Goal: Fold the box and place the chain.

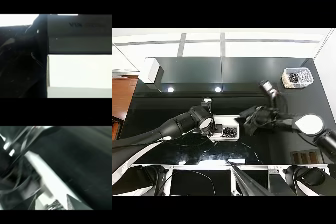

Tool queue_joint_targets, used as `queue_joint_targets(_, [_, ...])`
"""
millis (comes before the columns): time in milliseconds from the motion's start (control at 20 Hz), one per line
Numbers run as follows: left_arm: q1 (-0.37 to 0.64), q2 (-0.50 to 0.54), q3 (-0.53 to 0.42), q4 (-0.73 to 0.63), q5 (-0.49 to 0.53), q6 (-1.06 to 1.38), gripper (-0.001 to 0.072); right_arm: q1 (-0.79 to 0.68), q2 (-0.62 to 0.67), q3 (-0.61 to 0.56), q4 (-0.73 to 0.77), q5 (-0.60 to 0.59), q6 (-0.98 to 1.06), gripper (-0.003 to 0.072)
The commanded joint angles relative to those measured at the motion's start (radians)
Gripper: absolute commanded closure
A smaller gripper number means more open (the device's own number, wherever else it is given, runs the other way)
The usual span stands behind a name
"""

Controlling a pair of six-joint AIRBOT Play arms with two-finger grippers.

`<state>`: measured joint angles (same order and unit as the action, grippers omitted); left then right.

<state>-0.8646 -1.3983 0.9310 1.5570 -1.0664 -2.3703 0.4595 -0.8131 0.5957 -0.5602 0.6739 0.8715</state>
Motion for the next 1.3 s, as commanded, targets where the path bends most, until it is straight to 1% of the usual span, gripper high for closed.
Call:
queue_joint_targets(0, [0.000, 0.000, 0.000, -0.002, -0.016, 0.029, 0.0678, -0.193, 0.045, 0.003, 0.002, 0.081, 0.015, 0.0246])
queue_joint_targets(50, [0.000, 0.000, 0.000, -0.002, -0.014, 0.029, 0.0677, -0.267, 0.061, 0.003, 0.002, 0.131, 0.015, 0.0246])
queue_joint_targets(100, [0.000, 0.000, 0.001, -0.002, -0.013, 0.029, 0.0649, -0.330, 0.071, 0.003, 0.004, 0.183, 0.015, 0.0247])
queue_joint_targets(150, [0.000, 0.000, 0.003, -0.004, -0.013, 0.028, 0.0504, -0.390, 0.076, 0.003, 0.007, 0.243, 0.015, 0.0247])
queue_joint_targets(200, [0.000, 0.000, 0.011, -0.006, -0.017, 0.025, 0.0405, -0.433, 0.076, 0.002, 0.006, 0.293, 0.015, 0.0247])
queue_joint_targets(250, [0.000, 0.000, 0.028, -0.014, -0.034, 0.024, 0.0394, -0.471, 0.076, 0.002, 0.005, 0.336, 0.015, 0.0247])
queue_joint_targets(350, [0.000, 0.005, 0.079, 0.005, -0.082, 0.031, 0.0393, -0.513, 0.076, 0.002, 0.005, 0.375, 0.015, 0.0247])
queue_joint_targets(500, [0.000, 0.027, 0.150, 0.022, -0.162, 0.161, 0.0393, -0.527, 0.076, 0.002, 0.001, 0.377, 0.015, 0.0247])
queue_joint_targets(550, [0.000, 0.042, 0.157, 0.025, -0.188, 0.196, 0.0394, -0.527, 0.076, 0.002, 0.001, 0.377, 0.015, 0.0247])
queue_joint_targets(700, [0.000, 0.106, 0.156, 0.019, -0.225, 0.297, 0.0394, -0.527, 0.076, 0.002, -0.002, 0.374, 0.015, 0.0246])
queue_joint_targets(800, [0.002, 0.161, 0.154, 0.012, -0.245, 0.349, 0.0394, -0.527, 0.076, 0.002, -0.026, 0.371, 0.015, 0.0247])
queue_joint_targets(900, [0.023, 0.242, 0.124, 0.010, -0.242, 0.407, 0.0394, -0.528, 0.076, 0.002, -0.048, 0.373, 0.016, 0.0247])
queue_joint_targets(1000, [0.095, 0.349, 0.042, 0.004, -0.206, 0.465, 0.0394, -0.528, 0.076, 0.002, -0.050, 0.375, 0.016, 0.0246])
queue_joint_targets(1050, [0.164, 0.412, -0.016, -0.040, -0.180, 0.522, 0.0394, -0.528, 0.076, 0.002, -0.050, 0.375, 0.016, 0.0247])
queue_joint_targets(1100, [0.245, 0.473, -0.077, -0.124, -0.140, 0.607, 0.0394, -0.528, 0.076, 0.002, -0.050, 0.373, 0.016, 0.0247])
queue_joint_targets(1150, [0.348, 0.536, -0.147, -0.247, -0.084, 0.739, 0.0394, -0.528, 0.076, 0.002, -0.050, 0.370, 0.016, 0.0247])
queue_joint_targets(1200, [0.458, 0.587, -0.213, -0.416, -0.041, 0.932, 0.0396, -0.528, 0.076, 0.002, -0.050, 0.368, 0.016, 0.0247])
queue_joint_targets(1250, [0.557, 0.615, -0.269, -0.599, -0.026, 1.162, 0.0397, -0.528, 0.076, 0.002, -0.050, 0.367, 0.015, 0.0247])
